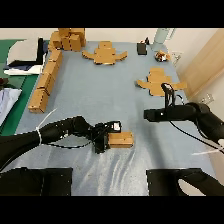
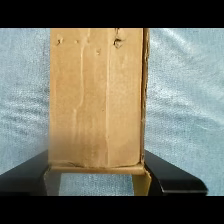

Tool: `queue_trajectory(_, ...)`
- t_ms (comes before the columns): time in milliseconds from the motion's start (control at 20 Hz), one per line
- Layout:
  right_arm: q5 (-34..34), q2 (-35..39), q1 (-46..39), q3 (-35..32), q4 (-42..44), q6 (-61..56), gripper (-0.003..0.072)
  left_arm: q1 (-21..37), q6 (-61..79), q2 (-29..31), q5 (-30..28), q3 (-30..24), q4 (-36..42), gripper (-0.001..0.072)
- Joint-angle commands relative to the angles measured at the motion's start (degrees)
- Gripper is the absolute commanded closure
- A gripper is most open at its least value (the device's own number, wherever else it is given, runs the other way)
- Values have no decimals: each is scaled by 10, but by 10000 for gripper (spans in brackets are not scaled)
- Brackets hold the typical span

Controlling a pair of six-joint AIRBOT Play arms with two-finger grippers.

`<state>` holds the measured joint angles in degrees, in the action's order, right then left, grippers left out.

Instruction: Fold the box.

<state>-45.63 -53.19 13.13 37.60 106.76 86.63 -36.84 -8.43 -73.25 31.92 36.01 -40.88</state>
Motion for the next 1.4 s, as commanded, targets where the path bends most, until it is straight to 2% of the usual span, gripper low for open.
queue_trajectory(0, -3, -40, 42, 58, -103, -63, 681, 2, -13, 2, -3, 2, -1, 184)
queue_trajectory(200, 12, -54, 52, 64, -51, -63, 681, 16, -80, 39, -3, 7, -32, 184)
queue_trajectory(450, 6, -54, 52, 64, -32, -63, 681, 91, -303, 158, 5, 7, -202, 184)
queue_trajectory(650, 5, -54, 52, 64, -33, -63, 681, 184, -449, 257, 107, -4, -311, 184)
queue_trajectory(900, 6, -54, 52, 64, -33, -63, 681, 312, -561, 397, 130, -88, -367, 184)
queue_trajectory(1150, 5, -54, 52, 64, -33, -63, 680, 413, -590, 523, 261, -135, -429, 184)
queue_trajectory(1350, 5, -54, 52, 64, -33, -63, 681, 490, -605, 586, 299, -149, -471, 184)
